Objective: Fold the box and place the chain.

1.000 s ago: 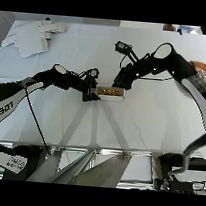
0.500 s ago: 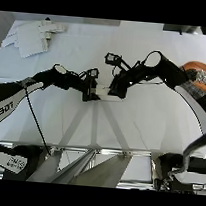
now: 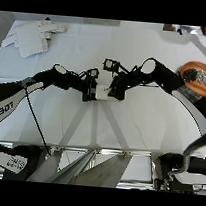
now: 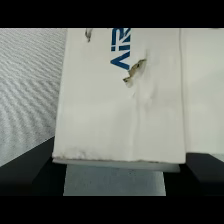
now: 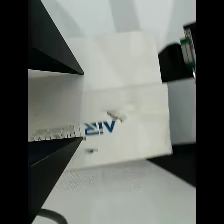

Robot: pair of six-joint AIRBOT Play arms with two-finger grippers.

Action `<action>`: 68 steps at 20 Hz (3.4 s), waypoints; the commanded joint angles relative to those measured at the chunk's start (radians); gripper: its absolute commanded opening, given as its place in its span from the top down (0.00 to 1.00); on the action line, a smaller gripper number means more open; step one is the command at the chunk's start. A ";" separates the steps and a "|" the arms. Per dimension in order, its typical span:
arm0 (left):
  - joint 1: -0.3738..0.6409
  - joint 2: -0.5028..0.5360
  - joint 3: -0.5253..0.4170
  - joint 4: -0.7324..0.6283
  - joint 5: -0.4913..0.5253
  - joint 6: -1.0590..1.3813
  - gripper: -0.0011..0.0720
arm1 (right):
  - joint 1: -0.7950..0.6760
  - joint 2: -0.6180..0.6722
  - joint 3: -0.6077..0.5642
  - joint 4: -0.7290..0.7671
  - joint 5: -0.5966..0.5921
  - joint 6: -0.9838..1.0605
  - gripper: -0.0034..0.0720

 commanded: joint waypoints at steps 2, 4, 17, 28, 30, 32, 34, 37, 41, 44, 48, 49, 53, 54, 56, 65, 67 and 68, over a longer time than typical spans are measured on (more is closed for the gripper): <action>0.000 0.000 0.000 0.000 0.000 0.000 0.61 | 0.002 0.019 -0.005 -0.016 -0.089 -0.040 0.37; 0.000 0.000 0.000 0.000 0.000 0.000 0.61 | 0.011 0.024 -0.008 -0.049 -0.076 -0.041 0.32; 0.000 0.000 0.000 0.000 0.000 0.000 0.61 | 0.039 0.127 -0.168 -0.052 -0.135 -0.042 0.32; 0.000 0.000 0.000 0.000 0.000 0.000 0.61 | 0.043 0.127 -0.168 -0.061 -0.272 -0.042 0.25; 0.000 0.000 0.000 0.000 0.000 0.000 0.61 | 0.057 0.127 -0.168 -0.061 -0.206 -0.042 0.25; 0.000 0.000 0.000 0.000 0.000 0.000 0.61 | 0.071 0.129 -0.169 -0.060 -0.182 -0.042 0.25; 0.000 0.000 0.000 0.000 0.000 0.000 0.61 | 0.072 0.133 -0.169 -0.043 -0.187 -0.042 0.25; 0.000 0.000 0.000 0.000 0.000 0.000 0.61 | 0.072 0.135 -0.191 -0.028 -0.199 -0.042 0.25; 0.000 0.000 0.000 0.000 0.000 0.000 0.61 | 0.072 0.135 -0.253 -0.029 -0.316 -0.042 0.25; 0.000 0.001 0.000 0.000 0.000 0.000 0.61 | 0.072 0.135 -0.254 -0.029 -0.389 -0.042 0.25; 0.000 0.000 0.000 0.000 0.000 0.000 0.61 | 0.072 0.142 -0.254 -0.029 -0.421 -0.042 0.25; 0.000 0.000 0.000 0.000 0.000 0.000 0.61 | 0.072 0.151 -0.254 -0.031 -0.422 -0.042 0.25; 0.000 0.000 0.000 0.000 0.000 0.000 0.61 | 0.072 0.174 -0.254 -0.039 -0.461 -0.042 0.27; 0.000 0.000 0.000 0.000 0.000 0.000 0.61 | 0.072 0.174 -0.254 -0.040 -0.469 -0.042 0.27; 0.000 0.000 0.000 0.000 0.000 0.000 0.61 | 0.072 0.174 -0.254 -0.038 -0.455 -0.041 0.27; 0.000 0.000 0.000 0.000 0.000 0.000 0.61 | 0.072 0.221 -0.269 0.021 -0.199 -0.095 0.29; 0.000 0.000 0.000 0.000 0.000 0.000 0.61 | 0.072 0.221 -0.299 0.020 -0.271 -0.121 0.26; 0.000 0.000 0.000 0.000 0.000 0.000 0.61 | 0.072 0.221 -0.316 0.021 -0.327 -0.121 0.26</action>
